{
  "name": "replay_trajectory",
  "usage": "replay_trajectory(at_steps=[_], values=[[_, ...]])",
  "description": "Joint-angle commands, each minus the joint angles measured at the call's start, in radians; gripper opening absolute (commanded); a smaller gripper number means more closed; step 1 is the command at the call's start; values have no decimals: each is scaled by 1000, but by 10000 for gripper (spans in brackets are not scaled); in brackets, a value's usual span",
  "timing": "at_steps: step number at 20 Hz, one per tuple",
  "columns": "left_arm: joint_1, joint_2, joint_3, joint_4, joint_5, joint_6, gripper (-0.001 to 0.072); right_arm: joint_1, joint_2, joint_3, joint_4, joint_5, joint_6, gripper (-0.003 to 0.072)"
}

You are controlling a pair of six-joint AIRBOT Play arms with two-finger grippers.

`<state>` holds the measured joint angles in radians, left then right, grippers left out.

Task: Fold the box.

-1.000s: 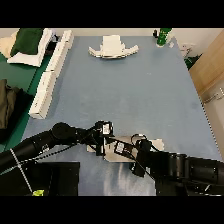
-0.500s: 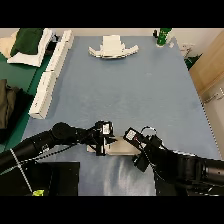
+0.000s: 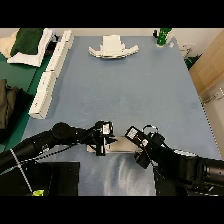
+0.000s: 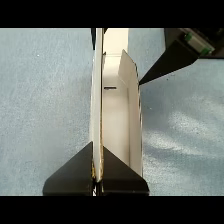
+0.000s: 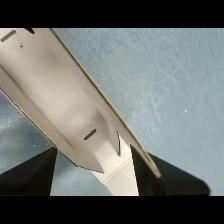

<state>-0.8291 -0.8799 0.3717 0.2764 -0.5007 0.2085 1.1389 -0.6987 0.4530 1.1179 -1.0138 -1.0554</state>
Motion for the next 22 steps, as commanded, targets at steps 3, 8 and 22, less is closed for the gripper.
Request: replay_trajectory(at_steps=[3,8,22], values=[[0,1,1,0,0,0,15,-162,43,-23,174,119,-365,720],[0,1,1,0,0,0,15,-552,56,-56,745,167,-1183,720],[0,1,1,0,0,0,15,-802,-74,-64,985,82,-1730,712]])
